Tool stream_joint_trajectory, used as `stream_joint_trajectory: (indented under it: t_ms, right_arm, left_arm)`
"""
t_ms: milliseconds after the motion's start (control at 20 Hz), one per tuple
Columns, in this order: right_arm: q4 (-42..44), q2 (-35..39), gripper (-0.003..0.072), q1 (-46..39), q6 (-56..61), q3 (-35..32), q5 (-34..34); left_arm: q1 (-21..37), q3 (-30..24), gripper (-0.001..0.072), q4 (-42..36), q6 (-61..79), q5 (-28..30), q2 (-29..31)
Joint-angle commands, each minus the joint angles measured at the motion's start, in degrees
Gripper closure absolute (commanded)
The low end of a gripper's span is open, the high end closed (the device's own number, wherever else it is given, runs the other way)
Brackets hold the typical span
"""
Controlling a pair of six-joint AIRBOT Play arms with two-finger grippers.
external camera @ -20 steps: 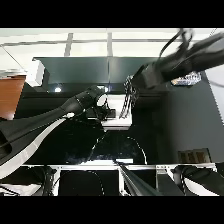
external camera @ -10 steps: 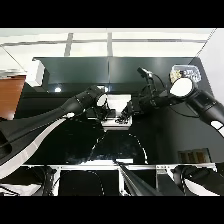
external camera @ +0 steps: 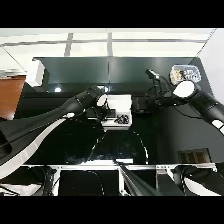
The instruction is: Fold the box and place the chain.
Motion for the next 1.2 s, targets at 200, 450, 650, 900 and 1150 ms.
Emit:
stream_joint_trajectory:
  t_ms: [200, 450, 650, 900, 1150]
  right_arm:
    - [-2.82, 0.15, 0.0411, -8.94, -2.73, 0.15, 6.56]
    - [-2.82, 0.15, 0.0411, -9.14, -2.71, 0.15, 7.76]
    - [-2.8, 0.2, 0.0411, -9.75, -2.67, 0.15, 8.61]
    - [-2.8, 0.2, 0.041, -9.79, -2.49, 0.15, 8.66]
    - [-2.8, 0.2, 0.0411, -9.79, -2.27, 0.13, 8.5]
  left_arm:
    - [-0.02, 0.04, 0.0683, -2.99, 2.05, 0.26, -0.26]
    - [-0.22, 1.88, 0.0062, -1.38, 3.48, -3.37, 1.38]
    - [-1.01, 0.94, 0.0067, 5.9, 10.69, -2.12, 11.17]
    - [11.26, -15.39, 0.0067, 6.56, 11.63, 1.84, 24.59]
    - [30.58, -36.13, 0.0067, -48.72, 66.9, 16.63, 29.86]
